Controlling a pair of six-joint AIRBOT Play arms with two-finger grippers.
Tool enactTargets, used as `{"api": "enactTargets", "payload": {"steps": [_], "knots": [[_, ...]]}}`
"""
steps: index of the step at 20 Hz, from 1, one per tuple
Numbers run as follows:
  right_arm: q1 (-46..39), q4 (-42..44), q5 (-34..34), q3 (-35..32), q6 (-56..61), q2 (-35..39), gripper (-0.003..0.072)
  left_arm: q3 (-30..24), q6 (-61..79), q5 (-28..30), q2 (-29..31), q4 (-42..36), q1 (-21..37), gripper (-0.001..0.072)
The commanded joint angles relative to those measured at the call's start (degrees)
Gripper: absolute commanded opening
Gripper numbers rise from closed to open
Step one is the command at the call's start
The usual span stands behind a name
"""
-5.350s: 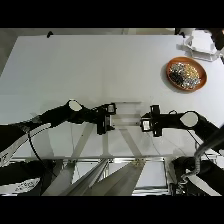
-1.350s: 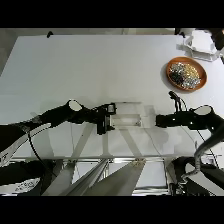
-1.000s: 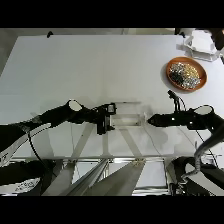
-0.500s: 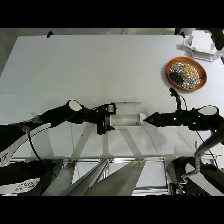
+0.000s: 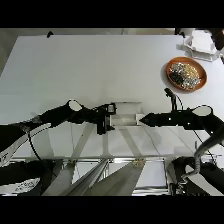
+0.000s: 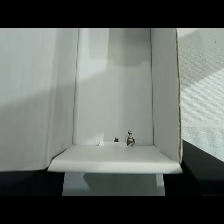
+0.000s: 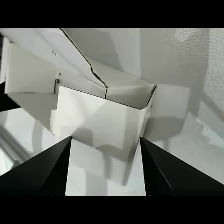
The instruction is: Fold the box and place the chain.
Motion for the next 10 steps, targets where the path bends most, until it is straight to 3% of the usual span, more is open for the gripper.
{"api": "enactTargets", "payload": {"steps": [1, 4, 10], "knots": [[5.18, -1.09, -5.92, 0.33, 4.31, 0.04, 0.0486, -0.02, 0.0, 0.0, 0.0, 0.0, -0.02, 0.0412], [9.2, -7.26, -9.64, 3.61, 10.01, 0.04, 0.0484, -0.02, 0.0, 0.0, 0.0, 0.0, -0.02, 0.0412], [17.35, -22.6, -9.99, 9.86, 28.59, -0.02, 0.0482, -0.02, 0.0, 0.0, 0.0, 0.0, -0.02, 0.0412]]}}
